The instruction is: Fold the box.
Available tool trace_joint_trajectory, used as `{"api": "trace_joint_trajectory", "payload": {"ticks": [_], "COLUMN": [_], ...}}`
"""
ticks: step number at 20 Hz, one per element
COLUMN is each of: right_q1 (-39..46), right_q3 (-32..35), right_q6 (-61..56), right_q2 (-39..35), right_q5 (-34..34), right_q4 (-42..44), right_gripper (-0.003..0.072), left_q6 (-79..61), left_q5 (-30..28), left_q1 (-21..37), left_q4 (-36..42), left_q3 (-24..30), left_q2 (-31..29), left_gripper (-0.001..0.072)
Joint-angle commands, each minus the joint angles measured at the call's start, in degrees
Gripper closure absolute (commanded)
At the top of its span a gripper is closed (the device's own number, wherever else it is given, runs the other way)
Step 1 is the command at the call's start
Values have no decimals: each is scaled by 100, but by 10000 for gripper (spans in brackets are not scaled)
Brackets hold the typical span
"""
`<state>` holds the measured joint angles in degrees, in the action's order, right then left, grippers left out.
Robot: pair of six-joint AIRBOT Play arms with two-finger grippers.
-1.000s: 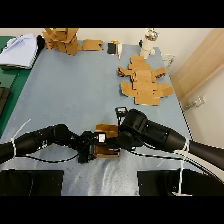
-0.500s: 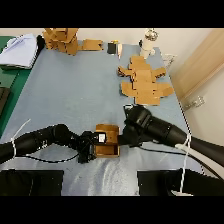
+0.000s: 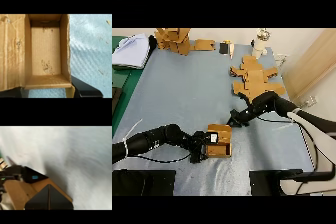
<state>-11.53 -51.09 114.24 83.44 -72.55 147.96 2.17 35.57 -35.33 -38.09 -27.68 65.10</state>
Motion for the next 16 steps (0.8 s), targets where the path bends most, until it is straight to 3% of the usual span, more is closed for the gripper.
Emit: {"api": "trace_joint_trajectory", "payload": {"ticks": [1,5,11,16], "right_q1": [9,-538,-1292,-2404], "right_q3": [-168,299,1338,1580], "right_q6": [1982,2367,2363,2271], "right_q2": [555,-192,-1847,-2347], "right_q5": [-664,-503,1014,1832], "right_q4": [1163,656,-282,-883], "right_gripper": [683,683,683,683], "left_q6": [0,0,0,0], "left_q5": [0,0,0,-2], "left_q1": [-2,0,-2,0], "left_q4": [-2,-2,-2,-2], "left_q3": [2,0,0,0], "left_q2": [-4,-4,-4,-4], "left_gripper": [183,183,183,183]}}
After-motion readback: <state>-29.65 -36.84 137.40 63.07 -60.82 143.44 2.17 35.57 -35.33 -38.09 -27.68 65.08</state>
